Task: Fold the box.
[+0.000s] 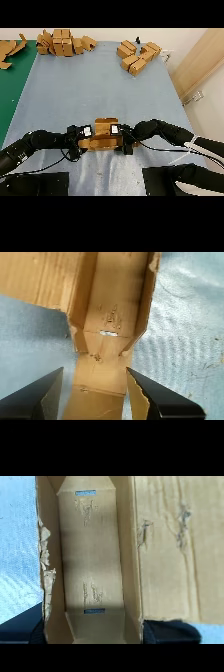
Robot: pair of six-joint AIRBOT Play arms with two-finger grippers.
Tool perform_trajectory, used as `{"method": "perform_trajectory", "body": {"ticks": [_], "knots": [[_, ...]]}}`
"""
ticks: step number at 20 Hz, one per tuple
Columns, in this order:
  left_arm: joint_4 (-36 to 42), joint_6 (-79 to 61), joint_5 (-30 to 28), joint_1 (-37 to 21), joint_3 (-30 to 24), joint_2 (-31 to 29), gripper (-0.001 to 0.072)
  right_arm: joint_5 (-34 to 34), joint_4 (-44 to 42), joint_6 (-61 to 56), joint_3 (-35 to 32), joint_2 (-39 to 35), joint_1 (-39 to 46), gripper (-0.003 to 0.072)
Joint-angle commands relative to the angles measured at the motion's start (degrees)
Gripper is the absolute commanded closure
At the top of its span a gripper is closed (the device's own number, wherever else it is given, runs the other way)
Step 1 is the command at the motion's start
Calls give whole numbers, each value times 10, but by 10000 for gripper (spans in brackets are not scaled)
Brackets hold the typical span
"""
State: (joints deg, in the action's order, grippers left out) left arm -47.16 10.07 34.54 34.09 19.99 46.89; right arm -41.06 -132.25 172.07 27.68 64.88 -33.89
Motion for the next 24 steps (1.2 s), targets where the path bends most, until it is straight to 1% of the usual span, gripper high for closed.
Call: {"method": "perform_trajectory", "body": {"ticks": [1, 3, 6, 7, 8, 12, 17, 22, 24], "knots": [[-1, -4, -6, 29, 5, 21, 117, 0, 0, 0, 0, 0, -1, 121], [0, -4, -20, 42, 16, 39, 117, 0, 0, 0, 0, 0, -1, 121], [0, -3, -22, 45, 30, 56, 121, 0, 0, 0, 0, 0, -1, 121], [0, -3, -22, 45, 32, 57, 256, 0, 0, 0, 0, 0, -1, 121], [0, -3, -22, 45, 32, 56, 418, 0, 0, 0, 0, 0, -1, 121], [1, -2, -20, 45, 32, 56, 424, 0, 0, 0, 0, 0, -1, 121], [30, -4, -21, 46, 32, 56, 425, 0, 0, 0, 0, 0, -1, 121], [37, -7, -31, 56, 32, 57, 427, 0, 0, 0, 0, 0, -1, 121], [39, -7, -32, 56, 32, 57, 697, 0, 0, 0, 0, 0, -1, 121]]}}
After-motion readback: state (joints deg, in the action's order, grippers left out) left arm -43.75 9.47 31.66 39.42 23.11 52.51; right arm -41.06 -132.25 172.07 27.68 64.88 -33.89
